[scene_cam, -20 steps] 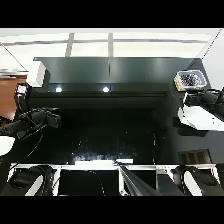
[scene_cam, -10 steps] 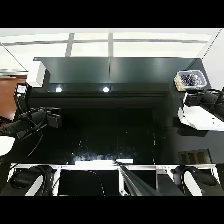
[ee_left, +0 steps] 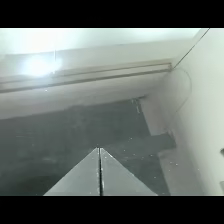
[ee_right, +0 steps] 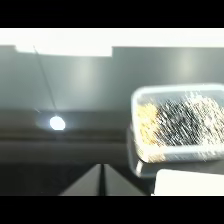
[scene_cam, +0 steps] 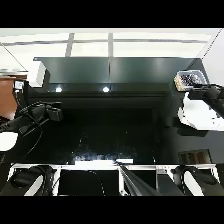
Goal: Fold the box and place the chain.
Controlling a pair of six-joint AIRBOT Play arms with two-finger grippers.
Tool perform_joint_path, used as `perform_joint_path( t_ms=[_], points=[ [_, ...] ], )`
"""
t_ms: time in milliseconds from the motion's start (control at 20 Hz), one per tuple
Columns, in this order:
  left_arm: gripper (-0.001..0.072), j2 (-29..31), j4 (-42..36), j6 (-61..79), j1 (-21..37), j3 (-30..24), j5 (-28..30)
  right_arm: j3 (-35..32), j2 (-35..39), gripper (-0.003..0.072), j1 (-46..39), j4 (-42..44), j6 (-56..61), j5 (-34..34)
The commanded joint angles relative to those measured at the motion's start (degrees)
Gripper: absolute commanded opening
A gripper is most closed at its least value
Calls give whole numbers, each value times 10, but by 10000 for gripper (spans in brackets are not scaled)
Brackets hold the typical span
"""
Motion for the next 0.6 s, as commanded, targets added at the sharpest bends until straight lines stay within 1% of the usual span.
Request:
perform_joint_path(
  t_ms=[0, 50, 100, 200, 300, 450, 550],
  points=[
    [87, -12, -22, 0, 0, 0, 12, 0, -71, 467, -19, -31, 55, -21],
    [352, -12, -22, 0, 0, 0, 15, 0, -91, 714, -27, -31, 84, -21],
    [715, -12, -23, -1, 0, 0, 15, 0, -109, 715, -30, -31, 89, -18],
    [714, -12, -22, -2, 0, 0, 14, 9, -129, 714, -41, -37, 91, -9],
    [714, -12, -22, -2, 0, 0, 15, 28, -135, 708, -81, -53, 111, -25],
    [713, -12, -22, -2, 0, 0, 15, 74, -148, 708, -227, -69, 170, -40],
    [712, -12, -22, -2, 0, 0, 15, 103, -169, 707, -337, -68, 217, -19]
  ],
)
